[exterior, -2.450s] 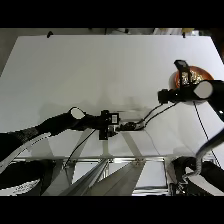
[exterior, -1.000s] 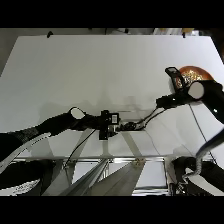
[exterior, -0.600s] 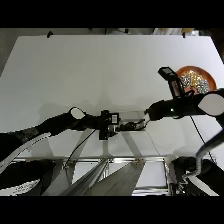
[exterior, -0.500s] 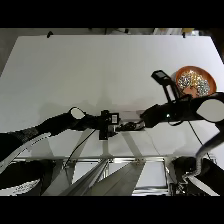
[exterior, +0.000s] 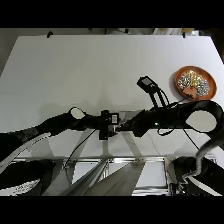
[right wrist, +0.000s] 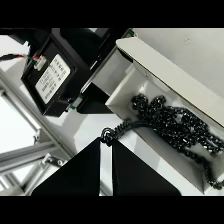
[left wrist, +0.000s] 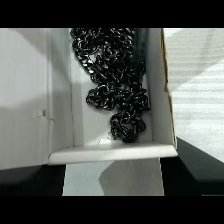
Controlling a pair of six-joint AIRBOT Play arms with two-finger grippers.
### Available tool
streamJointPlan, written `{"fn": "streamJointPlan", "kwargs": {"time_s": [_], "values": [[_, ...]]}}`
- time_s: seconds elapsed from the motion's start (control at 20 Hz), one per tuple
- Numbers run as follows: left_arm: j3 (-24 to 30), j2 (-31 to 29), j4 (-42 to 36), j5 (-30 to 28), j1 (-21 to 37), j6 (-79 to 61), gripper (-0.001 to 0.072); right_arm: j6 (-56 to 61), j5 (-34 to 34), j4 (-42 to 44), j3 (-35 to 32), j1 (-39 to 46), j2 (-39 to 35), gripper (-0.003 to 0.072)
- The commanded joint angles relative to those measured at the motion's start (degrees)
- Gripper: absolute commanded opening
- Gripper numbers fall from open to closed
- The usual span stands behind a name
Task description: Fold the box and place the chain.
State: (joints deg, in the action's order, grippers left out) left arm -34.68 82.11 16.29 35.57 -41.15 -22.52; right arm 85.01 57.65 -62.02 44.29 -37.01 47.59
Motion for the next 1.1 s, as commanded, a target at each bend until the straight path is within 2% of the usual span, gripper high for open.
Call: {"fn": "streamJointPlan", "kwargs": {"time_s": [0.0, 0.05, 0.15, 0.3, 0.5, 0.6, 0.7, 0.75, 0.8, 0.9, 0.95, 1.05], "values": [[0.02, -0.07, 0.00, 0.02, -0.02, 0.00, 0.0201, 0.44, -0.48, -1.03, -0.07, -0.26, 1.51, 0.0147], [0.02, -0.04, 0.00, 0.00, 0.00, 0.00, 0.0201, 0.44, -0.42, -1.42, -0.02, 0.59, 1.53, 0.0180], [0.02, -0.04, 0.00, 0.00, 0.00, 0.00, 0.0201, 0.44, 1.57, -1.20, 0.55, 4.28, 1.53, 0.0180], [0.02, -0.04, 0.00, 0.00, -0.02, 0.00, 0.0201, 0.13, 8.00, -1.62, 2.10, 11.19, 1.51, 0.0178], [0.02, -0.04, 0.00, 0.00, 0.00, 0.00, 0.0201, 1.42, 12.00, -11.98, 2.14, 18.03, 1.66, 0.0172], [0.02, -0.04, 0.00, 0.00, 0.00, 0.00, 0.0201, 3.34, 12.02, -17.33, 2.12, 19.82, 1.97, 0.0134], [0.02, -0.04, 0.00, 0.00, -0.02, 0.00, 0.0201, 3.48, 11.98, -20.11, 1.99, 20.74, 2.99, 0.0038], [0.02, -0.04, 0.00, 0.00, 0.00, 0.00, 0.0201, 3.52, 11.69, -20.52, 1.68, 20.85, 3.98, 0.0039], [0.02, -0.07, 0.00, 0.00, -0.02, -0.02, 0.0201, 3.72, 10.95, -20.70, 1.11, 20.83, 5.33, 0.0050], [0.02, -0.04, 0.00, 0.00, -0.02, 0.00, 0.0201, 5.27, 8.33, -20.74, -0.59, 20.83, 8.52, 0.0202], [0.02, -0.07, 0.00, 0.00, 0.00, 0.00, 0.0201, 5.27, 7.06, -20.72, -1.27, 20.83, 10.64, 0.0229], [0.02, -0.04, 0.00, 0.00, -0.02, 0.00, 0.0201, 5.51, 5.92, -20.70, -1.57, 20.83, 14.88, 0.0237]]}}
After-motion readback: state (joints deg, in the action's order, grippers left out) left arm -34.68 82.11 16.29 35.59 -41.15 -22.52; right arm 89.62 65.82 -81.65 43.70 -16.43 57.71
